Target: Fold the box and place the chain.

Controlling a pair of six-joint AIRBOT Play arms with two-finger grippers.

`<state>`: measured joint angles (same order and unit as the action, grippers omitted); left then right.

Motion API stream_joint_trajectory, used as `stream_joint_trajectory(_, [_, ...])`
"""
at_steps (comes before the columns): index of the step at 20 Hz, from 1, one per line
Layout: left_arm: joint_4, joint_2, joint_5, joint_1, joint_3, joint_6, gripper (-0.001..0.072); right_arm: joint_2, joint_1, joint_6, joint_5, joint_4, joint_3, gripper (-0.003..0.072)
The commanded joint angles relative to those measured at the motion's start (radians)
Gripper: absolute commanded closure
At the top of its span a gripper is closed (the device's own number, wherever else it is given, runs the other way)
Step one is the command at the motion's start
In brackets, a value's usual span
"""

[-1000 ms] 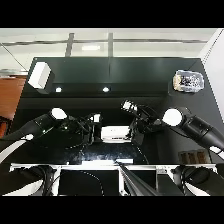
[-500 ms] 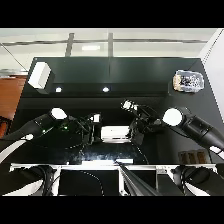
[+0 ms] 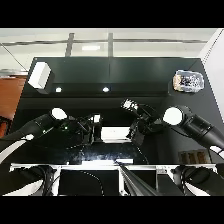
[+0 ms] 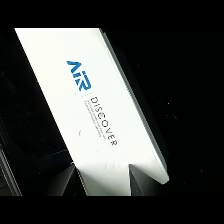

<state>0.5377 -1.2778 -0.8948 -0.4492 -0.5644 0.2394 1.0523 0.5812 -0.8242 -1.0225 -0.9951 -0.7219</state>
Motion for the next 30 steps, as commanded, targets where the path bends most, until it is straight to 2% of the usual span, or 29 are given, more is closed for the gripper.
stream_joint_trajectory(1, [-0.001,-0.001,0.001,-0.001,-0.001,-0.001,0.0322,0.000,0.001,-0.003,0.010,0.003,0.007,0.0282])
stream_joint_trajectory(9, [-0.001,-0.001,0.001,-0.001,-0.001,-0.001,0.0322,0.002,0.039,-0.019,0.062,0.003,0.034,0.0282])
stream_joint_trajectory(15, [-0.001,-0.001,0.001,-0.001,-0.001,-0.001,0.0322,-0.035,-0.027,-0.236,-0.212,0.026,-0.059,0.0283])
stream_joint_trajectory(16, [-0.001,-0.001,0.001,-0.001,-0.001,-0.001,0.0322,-0.040,-0.046,-0.256,-0.240,0.066,-0.059,0.0365])
stream_joint_trajectory(17, [-0.001,-0.001,0.001,-0.001,-0.001,-0.001,0.0322,-0.040,-0.055,-0.256,-0.250,0.104,-0.058,0.0632])
stream_joint_trajectory(20, [-0.001,-0.001,0.001,-0.001,-0.001,-0.001,0.0321,-0.027,-0.056,-0.268,-0.085,0.306,-0.004,0.0648])
stream_joint_trajectory(23, [-0.001,-0.001,0.001,-0.001,-0.001,-0.001,0.0322,0.043,-0.056,-0.267,-0.020,0.480,0.055,0.0647])
stream_joint_trajectory(30, [-0.001,-0.001,0.001,-0.001,-0.001,-0.001,0.0322,0.146,-0.056,-0.268,0.018,0.460,0.065,0.0647])
